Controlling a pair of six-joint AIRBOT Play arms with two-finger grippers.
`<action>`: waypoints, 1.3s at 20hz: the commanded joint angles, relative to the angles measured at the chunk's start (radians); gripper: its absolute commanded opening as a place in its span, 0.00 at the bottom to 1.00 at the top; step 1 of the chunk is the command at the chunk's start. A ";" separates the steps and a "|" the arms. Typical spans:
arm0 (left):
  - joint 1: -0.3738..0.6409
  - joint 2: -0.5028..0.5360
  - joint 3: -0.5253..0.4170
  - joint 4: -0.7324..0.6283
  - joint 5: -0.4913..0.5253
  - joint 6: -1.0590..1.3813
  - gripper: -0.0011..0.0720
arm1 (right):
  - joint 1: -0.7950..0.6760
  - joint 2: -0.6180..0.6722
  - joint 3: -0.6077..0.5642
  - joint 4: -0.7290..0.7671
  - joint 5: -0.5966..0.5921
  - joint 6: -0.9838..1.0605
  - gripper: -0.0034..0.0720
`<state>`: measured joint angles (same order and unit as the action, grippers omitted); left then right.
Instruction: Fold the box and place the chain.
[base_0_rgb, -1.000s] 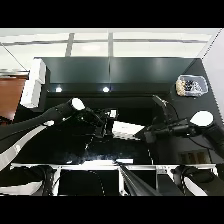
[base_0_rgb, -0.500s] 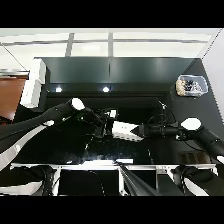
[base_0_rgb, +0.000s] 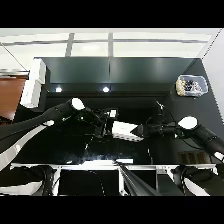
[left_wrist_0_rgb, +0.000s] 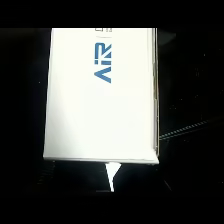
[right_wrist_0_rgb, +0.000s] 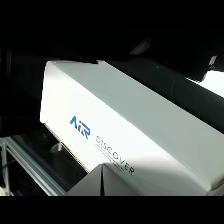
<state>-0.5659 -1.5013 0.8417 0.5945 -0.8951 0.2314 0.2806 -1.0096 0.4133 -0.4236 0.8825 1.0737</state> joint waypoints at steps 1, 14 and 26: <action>0.001 0.008 0.000 0.002 -0.008 -0.008 0.60 | -0.015 0.011 0.095 -0.037 0.135 -0.027 0.06; 0.018 0.166 0.042 0.069 -0.086 -0.279 0.99 | -0.521 0.271 0.246 -0.476 0.348 0.101 0.06; -0.249 -0.006 0.230 0.081 0.054 -0.424 0.98 | -0.521 0.271 0.198 -0.467 0.332 0.101 0.06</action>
<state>-0.7841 -1.4502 1.0214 0.6727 -0.8379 -0.1551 -0.2390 -0.7395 0.6212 -0.8902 1.2098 1.1751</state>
